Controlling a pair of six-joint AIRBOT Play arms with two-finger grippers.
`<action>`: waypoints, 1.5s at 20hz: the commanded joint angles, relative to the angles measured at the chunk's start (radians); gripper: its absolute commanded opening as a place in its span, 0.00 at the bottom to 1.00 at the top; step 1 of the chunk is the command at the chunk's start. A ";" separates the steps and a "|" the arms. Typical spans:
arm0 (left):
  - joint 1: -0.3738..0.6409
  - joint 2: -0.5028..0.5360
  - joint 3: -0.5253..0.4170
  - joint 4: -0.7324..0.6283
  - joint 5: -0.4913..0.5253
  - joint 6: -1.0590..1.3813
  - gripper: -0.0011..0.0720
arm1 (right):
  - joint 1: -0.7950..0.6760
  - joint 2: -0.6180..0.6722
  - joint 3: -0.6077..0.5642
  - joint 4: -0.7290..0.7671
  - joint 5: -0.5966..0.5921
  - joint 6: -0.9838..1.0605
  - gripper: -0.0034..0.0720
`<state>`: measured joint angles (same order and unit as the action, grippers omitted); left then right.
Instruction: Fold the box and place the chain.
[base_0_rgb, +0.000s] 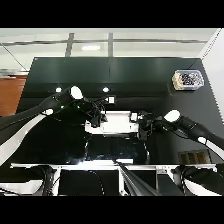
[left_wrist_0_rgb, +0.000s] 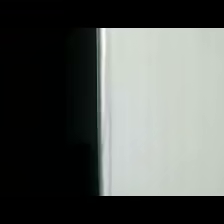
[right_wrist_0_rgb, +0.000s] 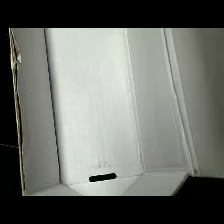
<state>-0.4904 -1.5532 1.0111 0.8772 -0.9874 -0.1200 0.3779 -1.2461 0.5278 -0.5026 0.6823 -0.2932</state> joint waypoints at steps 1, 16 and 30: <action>0.000 0.000 0.000 0.000 0.000 0.000 0.05 | 0.030 -0.010 0.008 -0.005 -0.018 0.014 0.92; 0.002 0.005 0.008 0.004 -0.031 -0.010 0.65 | 0.032 -0.011 0.008 -0.015 -0.017 0.020 0.69; 0.181 0.371 -0.022 0.168 -0.548 -0.695 0.05 | 0.032 -0.011 0.008 -0.024 -0.009 0.019 0.22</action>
<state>-0.3496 -1.2423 1.0473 1.1843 -1.3781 -0.7128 0.4088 -1.2564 0.5358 -0.5262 0.6727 -0.2741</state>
